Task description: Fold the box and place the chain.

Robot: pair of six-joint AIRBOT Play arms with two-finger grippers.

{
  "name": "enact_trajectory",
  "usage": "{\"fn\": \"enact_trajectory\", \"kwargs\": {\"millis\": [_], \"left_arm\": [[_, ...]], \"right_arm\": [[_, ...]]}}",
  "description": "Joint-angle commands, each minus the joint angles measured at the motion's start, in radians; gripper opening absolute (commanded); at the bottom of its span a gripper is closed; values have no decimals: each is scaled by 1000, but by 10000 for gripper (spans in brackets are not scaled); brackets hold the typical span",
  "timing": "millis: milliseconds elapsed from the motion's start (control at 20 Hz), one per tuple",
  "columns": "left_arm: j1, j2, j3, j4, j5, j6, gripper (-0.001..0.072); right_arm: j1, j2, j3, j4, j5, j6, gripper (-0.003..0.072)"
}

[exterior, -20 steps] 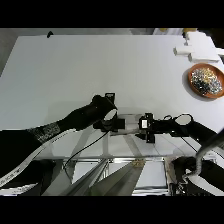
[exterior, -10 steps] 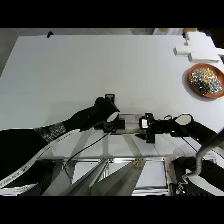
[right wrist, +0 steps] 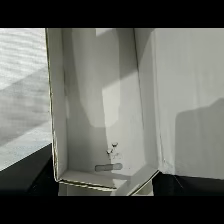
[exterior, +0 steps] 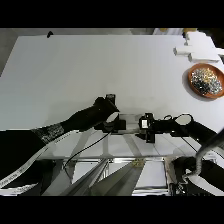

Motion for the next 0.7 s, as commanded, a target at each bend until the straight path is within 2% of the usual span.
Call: {"fn": "enact_trajectory", "kwargs": {"millis": [0,150,200,250,650], "left_arm": [[12,21,1,18,-45,-3,170],[15,18,0,20,-79,-3,167],[15,16,-2,18,-68,-4,128],[15,13,-2,17,-61,-6,124],[-2,-13,-10,3,-36,-16,125]], "right_arm": [[0,1,0,0,2,2,296],[0,1,0,0,2,2,296],[0,1,0,0,1,2,296],[0,1,0,0,2,2,296],[0,1,0,0,1,2,296]]}}
